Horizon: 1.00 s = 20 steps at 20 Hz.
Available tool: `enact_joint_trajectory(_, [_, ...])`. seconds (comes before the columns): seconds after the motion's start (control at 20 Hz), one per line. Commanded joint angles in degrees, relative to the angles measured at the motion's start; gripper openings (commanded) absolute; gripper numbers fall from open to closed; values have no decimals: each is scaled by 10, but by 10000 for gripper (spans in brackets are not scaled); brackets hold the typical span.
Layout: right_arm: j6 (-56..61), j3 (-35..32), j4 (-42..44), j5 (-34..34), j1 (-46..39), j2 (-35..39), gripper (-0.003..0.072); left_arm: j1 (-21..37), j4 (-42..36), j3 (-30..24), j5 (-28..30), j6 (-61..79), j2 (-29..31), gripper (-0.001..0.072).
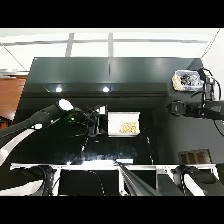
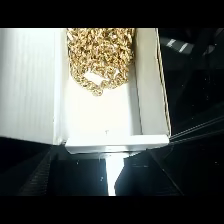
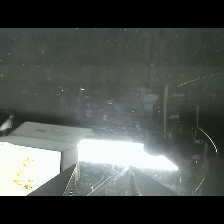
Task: Fold the box and place the chain.
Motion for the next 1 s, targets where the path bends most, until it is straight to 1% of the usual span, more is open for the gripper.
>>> enact_joint_trajectory(0.0, [0, 0, 0, 0, 0, 0, 387, -3, 36, 1, -1, -40, -1, 708])
enact_joint_trajectory(0.05, [0, 0, 0, 0, 0, 0, 387, -6, 47, 1, -2, -46, -1, 709])
enact_joint_trajectory(0.15, [0, 0, 0, 0, 0, 0, 386, -13, 43, 1, -5, -48, -1, 709])
enact_joint_trajectory(0.4, [0, 0, 0, 0, 0, 0, 387, -32, 17, 1, 22, -48, -1, 709])
enact_joint_trajectory(0.8, [0, 0, 0, 0, 0, 0, 387, -35, 4, 2, 35, -48, -1, 708])
enact_joint_trajectory(0.95, [0, 0, 0, 0, 0, 0, 387, -36, 4, 2, 51, -48, -1, 708])
